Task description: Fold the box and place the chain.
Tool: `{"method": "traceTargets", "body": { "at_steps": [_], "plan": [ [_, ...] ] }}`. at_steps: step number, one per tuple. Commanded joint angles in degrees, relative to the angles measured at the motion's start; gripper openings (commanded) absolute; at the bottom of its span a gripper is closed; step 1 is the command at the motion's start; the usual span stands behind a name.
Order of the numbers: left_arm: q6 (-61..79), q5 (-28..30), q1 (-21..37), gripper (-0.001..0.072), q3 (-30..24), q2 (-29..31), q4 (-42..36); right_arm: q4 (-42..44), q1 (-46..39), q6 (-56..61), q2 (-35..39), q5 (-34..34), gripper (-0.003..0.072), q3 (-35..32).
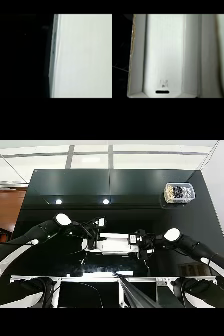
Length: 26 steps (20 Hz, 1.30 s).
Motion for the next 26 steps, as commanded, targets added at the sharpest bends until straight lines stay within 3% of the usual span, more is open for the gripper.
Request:
{"method": "traceTargets", "body": {
  "at_steps": [1, 16, 19, 21, 22, 23, 25, 26],
  "plan": [
    [0.0, 0.0, 0.0, 0.0028, 0.0, 0.0, 0.0, 0.5, 0.6, -0.5, -0.6, -1.8, 0.0702, 0.0],
    [-0.1, 0.0, 0.0, 0.0028, 0.0, 0.0, 0.0, -1.7, 0.5, 3.0, -0.6, -1.8, 0.0700, 0.0],
    [-0.1, 0.0, 0.0, 0.0028, 0.0, 0.0, -0.1, -1.9, 0.5, 3.0, -0.6, -1.8, 0.0670, 0.0],
    [-0.1, 0.0, 0.0, 0.0029, 0.0, 0.0, -0.1, -1.9, 0.5, 3.0, -0.6, -1.8, 0.0479, 0.0],
    [-0.2, 0.0, 0.0, 0.0033, 0.0, 0.0, -0.1, -1.9, 0.5, 3.0, -0.6, -1.8, 0.0473, 0.0],
    [-0.8, -0.2, 0.0, 0.0073, 0.0, 0.1, -0.1, -1.9, 0.5, 3.0, -0.6, -1.8, 0.0472, 0.0],
    [-3.4, -0.2, 0.1, 0.0410, 0.0, 1.1, 0.8, -1.9, 0.5, 3.0, -0.6, -1.8, 0.0473, 0.0],
    [-4.0, -0.2, 0.1, 0.0502, 0.0, 2.4, 2.1, -1.9, 0.5, 3.0, -0.6, -1.8, 0.0473, 0.0]
  ]
}}
